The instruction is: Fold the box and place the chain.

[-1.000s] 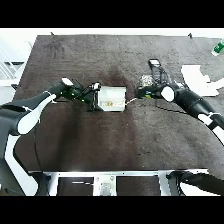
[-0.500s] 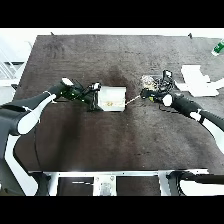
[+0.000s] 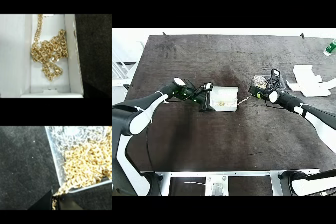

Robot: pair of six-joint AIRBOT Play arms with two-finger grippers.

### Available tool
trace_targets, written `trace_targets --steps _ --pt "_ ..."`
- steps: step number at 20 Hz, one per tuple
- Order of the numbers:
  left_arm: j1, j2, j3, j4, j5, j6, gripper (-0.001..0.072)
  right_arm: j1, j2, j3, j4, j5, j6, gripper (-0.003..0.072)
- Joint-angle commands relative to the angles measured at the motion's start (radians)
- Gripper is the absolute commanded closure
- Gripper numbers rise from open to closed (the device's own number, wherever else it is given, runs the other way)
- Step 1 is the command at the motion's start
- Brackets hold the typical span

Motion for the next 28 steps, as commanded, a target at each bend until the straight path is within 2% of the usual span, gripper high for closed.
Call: trace_targets --steps 1,4,10,14,20,28 --pt "0.0 0.0 0.001 0.0 0.0 0.0 0.0167 0.008 0.033 0.005 0.006 0.029 -0.001 0.0679" --pt "0.0 0.0 0.001 0.0 0.0 0.0 0.0167 0.05 0.19 -0.004 -0.012 0.048 -0.035 0.0679" --pt "0.0 0.0 0.001 0.0 0.0 0.0 0.0167 0.169 0.6 -0.003 -0.016 0.095 -0.168 0.068" --pt "0.0 0.0 0.001 0.0 0.0 0.0 0.0167 0.248 0.728 0.024 -0.032 0.094 -0.169 0.0681" --pt "0.0 0.0 0.001 0.0 0.0 0.0 0.0167 0.374 0.708 0.061 -0.047 0.095 -0.167 0.0681" --pt "0.0 0.0 0.001 0.0 0.0 0.0 0.0167 0.476 0.48 0.056 -0.046 0.094 -0.129 0.0681"
